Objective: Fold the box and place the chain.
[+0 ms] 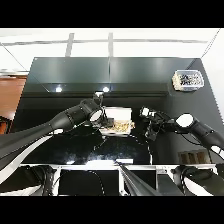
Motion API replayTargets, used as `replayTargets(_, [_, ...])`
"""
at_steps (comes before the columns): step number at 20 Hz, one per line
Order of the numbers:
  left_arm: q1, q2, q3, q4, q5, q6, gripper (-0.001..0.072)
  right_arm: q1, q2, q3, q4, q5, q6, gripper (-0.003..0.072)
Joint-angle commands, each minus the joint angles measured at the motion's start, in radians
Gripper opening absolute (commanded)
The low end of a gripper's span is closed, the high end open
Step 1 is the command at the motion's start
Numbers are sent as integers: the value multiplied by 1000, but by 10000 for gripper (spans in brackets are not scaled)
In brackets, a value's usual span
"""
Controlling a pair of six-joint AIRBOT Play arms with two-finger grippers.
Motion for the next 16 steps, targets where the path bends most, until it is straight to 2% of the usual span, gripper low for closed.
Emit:
replayTargets(1, [1,0,0,0,0,0,29,50,-52,12,98,-35,-172,720])
replayTargets(6, [1,0,0,0,0,0,29,138,-128,56,107,-169,-195,720])
replayTargets(8, [1,0,0,0,0,0,29,138,-135,57,106,-161,-192,720])
replayTargets(9, [1,0,0,0,0,0,29,138,-135,57,106,-151,-192,693])
replayTargets(11, [1,0,0,0,0,0,29,138,-135,57,106,-130,-185,469])
replayTargets(13, [1,0,0,0,0,0,29,137,-131,57,101,-129,-129,362])
replayTargets(14, [1,0,0,0,0,0,29,137,-125,57,98,-125,-107,70])
replayTargets(15, [1,0,0,0,0,0,29,137,-113,57,95,-124,-99,10])
replayTargets(16, [1,0,0,0,0,0,29,137,-99,57,89,-122,-83,10])
